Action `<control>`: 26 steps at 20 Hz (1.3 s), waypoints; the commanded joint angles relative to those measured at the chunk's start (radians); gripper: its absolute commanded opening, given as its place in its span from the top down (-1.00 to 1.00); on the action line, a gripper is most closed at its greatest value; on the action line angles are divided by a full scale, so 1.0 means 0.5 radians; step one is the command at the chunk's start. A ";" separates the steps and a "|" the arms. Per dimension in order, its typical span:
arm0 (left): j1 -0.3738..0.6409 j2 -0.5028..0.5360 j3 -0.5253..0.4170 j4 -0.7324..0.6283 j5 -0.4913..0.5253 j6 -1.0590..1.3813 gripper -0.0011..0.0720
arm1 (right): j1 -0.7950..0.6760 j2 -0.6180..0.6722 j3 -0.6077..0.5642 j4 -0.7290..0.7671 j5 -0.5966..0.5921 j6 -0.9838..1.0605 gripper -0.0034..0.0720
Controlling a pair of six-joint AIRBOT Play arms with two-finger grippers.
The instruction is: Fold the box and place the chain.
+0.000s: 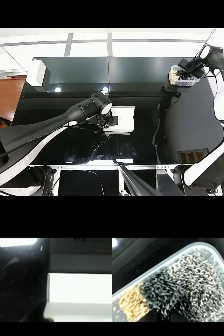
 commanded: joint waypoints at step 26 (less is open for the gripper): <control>0.001 0.000 0.000 0.001 -0.008 0.002 0.90 | 0.603 1.872 0.134 0.952 1.003 -0.897 0.88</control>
